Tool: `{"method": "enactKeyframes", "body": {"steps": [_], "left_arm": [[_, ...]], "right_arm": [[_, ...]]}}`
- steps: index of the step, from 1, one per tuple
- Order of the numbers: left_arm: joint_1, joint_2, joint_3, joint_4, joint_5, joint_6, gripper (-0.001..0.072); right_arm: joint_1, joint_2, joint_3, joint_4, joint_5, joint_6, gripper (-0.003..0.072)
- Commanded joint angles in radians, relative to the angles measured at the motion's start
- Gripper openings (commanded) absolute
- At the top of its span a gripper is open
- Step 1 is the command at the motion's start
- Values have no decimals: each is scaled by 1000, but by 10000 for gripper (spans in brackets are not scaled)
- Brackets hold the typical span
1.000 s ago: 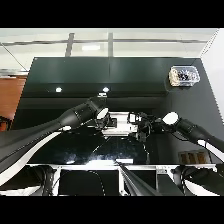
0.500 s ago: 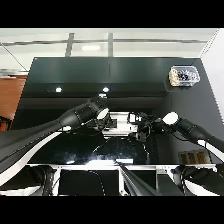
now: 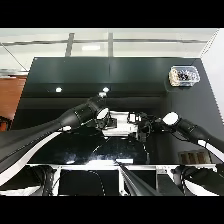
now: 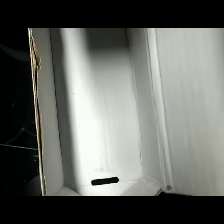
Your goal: Fold the box and place the chain.
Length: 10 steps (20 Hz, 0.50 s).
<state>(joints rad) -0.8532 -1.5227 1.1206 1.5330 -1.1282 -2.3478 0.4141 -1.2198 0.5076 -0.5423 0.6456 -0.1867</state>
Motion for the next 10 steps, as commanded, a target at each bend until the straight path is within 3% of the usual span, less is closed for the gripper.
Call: {"method": "enactKeyframes", "body": {"steps": [1, 5, 10], "left_arm": [[1, 2, 1, 1, -3, -1, 28], [1, 4, 3, 0, -13, 0, 28], [1, 4, 6, 0, -13, 10, 29]], "right_arm": [[-1, 49, 4, -96, 25, 100, 590], [-3, 198, 5, -248, 64, 124, 588], [-3, 194, -2, -272, 99, 123, 587]]}}
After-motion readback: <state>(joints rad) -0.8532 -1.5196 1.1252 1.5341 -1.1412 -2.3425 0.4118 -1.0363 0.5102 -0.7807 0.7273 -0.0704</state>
